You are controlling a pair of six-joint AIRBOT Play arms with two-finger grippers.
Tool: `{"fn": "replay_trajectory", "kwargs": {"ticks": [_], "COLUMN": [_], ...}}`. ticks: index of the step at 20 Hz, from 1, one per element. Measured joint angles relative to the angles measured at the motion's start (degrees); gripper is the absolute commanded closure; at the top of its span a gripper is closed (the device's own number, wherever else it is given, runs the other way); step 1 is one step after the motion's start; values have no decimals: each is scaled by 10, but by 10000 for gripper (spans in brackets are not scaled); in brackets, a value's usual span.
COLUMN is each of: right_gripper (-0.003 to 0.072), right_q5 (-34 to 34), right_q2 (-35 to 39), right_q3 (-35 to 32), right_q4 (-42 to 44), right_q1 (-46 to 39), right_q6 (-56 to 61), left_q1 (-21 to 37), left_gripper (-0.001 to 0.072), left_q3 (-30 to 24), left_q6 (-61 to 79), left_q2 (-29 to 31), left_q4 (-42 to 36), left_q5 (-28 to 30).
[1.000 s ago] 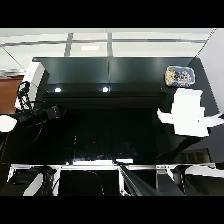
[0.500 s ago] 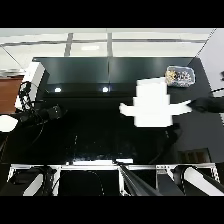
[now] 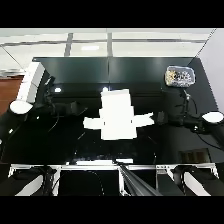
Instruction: Fold the box and place the chain.
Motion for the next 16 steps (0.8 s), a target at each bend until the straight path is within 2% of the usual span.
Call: {"fn": "replay_trajectory", "kwargs": {"ticks": [6,10,11,12,13,15,16], "right_gripper": [670,670,670,670,670,670,670], "right_q5": [-25,-27,-27,-27,-27,-28,-28], "right_q2": [5,5,5,5,5,5,5], "right_q3": [-12,-14,-14,-14,-14,-14,-14], "right_q4": [13,16,16,16,16,16,16], "right_q1": [35,40,40,41,41,41,41], "right_q6": [2,2,2,2,2,2,2], "left_q1": [-45,-59,-60,-61,-62,-63,-64], "left_gripper": [9,9,37,96,106,219,252], "left_q3": [124,198,214,228,239,260,269], "left_q6": [51,83,92,103,115,143,154], "left_q2": [-178,-274,-296,-315,-330,-356,-365], "left_q4": [-45,-51,-51,-52,-51,-52,-48], "left_q5": [-52,-155,-181,-203,-224,-268,-286]}}
